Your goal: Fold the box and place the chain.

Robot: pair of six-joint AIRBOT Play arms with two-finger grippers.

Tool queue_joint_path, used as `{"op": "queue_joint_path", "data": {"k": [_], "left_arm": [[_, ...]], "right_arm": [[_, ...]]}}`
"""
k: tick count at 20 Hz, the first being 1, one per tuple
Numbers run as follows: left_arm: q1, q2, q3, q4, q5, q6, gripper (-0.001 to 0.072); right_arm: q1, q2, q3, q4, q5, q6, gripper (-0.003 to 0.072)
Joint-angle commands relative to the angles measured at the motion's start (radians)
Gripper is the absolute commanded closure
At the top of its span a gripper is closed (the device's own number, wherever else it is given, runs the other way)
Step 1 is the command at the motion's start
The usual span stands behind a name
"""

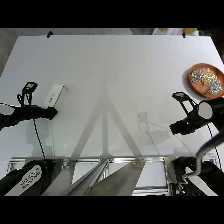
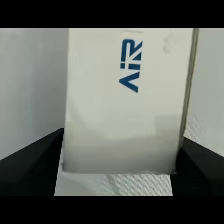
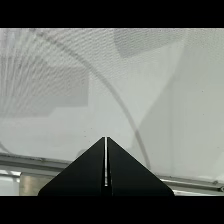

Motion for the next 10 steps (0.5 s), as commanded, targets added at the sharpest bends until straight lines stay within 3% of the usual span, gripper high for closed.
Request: {"op": "queue_joint_path", "data": {"k": [1, 7, 10], "left_arm": [[0.001, 0.095, 0.0, 0.016, -0.005, -0.016, 0.0014], [0.001, 0.352, 0.0, 0.016, -0.085, -0.016, 0.0017], [-0.005, 0.401, 0.0, 0.016, -0.116, -0.016, 0.0017]], "right_arm": [[0.0, 0.001, 0.0, 0.0, 0.0, 0.0, 0.0671], [0.0, 0.001, 0.0, 0.0, 0.0, 0.0, 0.0671], [0.0, 0.001, 0.0, 0.0, 0.0, 0.0, 0.0671]]}}
